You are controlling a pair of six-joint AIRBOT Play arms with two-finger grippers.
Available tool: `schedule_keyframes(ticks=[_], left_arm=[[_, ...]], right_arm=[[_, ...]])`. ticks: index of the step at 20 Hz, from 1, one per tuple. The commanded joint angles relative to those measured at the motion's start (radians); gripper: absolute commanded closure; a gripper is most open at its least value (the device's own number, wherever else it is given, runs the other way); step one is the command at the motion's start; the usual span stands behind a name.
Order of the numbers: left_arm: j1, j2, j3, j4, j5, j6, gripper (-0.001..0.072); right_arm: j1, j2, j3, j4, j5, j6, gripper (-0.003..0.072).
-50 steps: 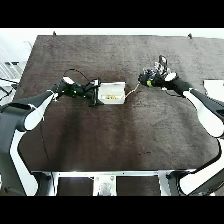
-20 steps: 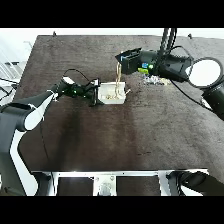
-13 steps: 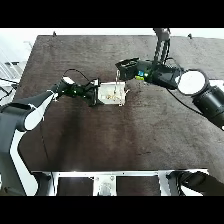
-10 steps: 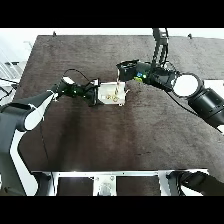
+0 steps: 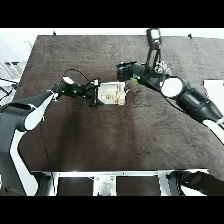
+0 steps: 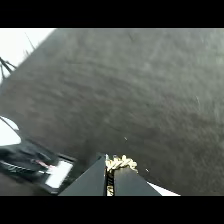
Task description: Fold the box and place the chain.
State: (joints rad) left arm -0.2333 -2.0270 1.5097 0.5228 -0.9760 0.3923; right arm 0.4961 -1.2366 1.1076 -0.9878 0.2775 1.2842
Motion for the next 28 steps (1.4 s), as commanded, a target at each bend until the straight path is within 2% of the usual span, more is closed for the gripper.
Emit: schedule_keyframes(ticks=[1, 5, 8, 10, 14, 20, 28], left_arm=[[0.000, 0.000, 0.000, 0.000, -0.002, 0.000, 0.0364], [0.000, 0.000, 0.000, 0.000, -0.002, 0.000, 0.0365], [0.000, 0.000, 0.000, 0.000, -0.001, 0.000, 0.0364], [0.000, 0.000, 0.000, 0.000, -0.001, 0.000, 0.0364], [0.000, 0.000, 0.000, 0.000, -0.001, 0.000, 0.0364], [0.000, 0.000, 0.000, 0.000, -0.001, 0.000, 0.0364], [0.000, 0.000, 0.000, 0.000, -0.001, 0.000, 0.0364]], right_arm=[[0.000, -0.100, 0.000, 0.000, -0.089, -0.013, 0.0680], [0.000, -0.101, 0.085, -0.001, -0.127, -0.013, 0.0679], [0.001, -0.080, 0.169, -0.001, -0.062, -0.014, 0.0679], [0.001, -0.077, 0.175, -0.001, -0.033, -0.032, 0.0679], [0.001, -0.078, 0.116, 0.000, 0.004, -0.031, 0.0678], [0.001, -0.111, -0.050, 0.011, 0.000, -0.028, 0.0678], [0.001, -0.275, -0.074, 0.011, -0.031, -0.028, 0.0678]])
